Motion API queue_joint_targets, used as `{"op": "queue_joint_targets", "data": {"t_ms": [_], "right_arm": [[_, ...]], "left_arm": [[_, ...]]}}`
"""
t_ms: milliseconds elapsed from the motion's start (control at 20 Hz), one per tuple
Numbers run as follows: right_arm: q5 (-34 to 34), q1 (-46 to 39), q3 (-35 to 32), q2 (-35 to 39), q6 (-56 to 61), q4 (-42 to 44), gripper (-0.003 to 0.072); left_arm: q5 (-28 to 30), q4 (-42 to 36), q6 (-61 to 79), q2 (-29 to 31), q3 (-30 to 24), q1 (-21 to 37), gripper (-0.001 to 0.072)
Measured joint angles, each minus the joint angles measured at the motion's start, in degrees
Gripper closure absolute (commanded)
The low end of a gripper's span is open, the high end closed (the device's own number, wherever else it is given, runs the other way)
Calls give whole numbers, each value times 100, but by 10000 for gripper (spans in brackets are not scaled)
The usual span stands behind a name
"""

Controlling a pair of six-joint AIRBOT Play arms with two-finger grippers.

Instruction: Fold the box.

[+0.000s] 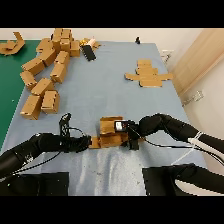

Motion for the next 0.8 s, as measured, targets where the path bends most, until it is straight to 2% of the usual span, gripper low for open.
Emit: {"op": "queue_joint_targets", "data": {"t_ms": [200,350,650,800], "right_arm": [[0,0,0,0,0,0,175],[2,0,0,0,0,0,176],[2,0,0,0,0,0,175],[2,0,0,0,0,0,176]], "left_arm": [[50,-973,824,-35,24,0,701],[9,-1403,1062,-44,146,-2,703],[107,-929,153,-48,437,-284,695],[44,-763,-66,-48,481,-203,693]]}}
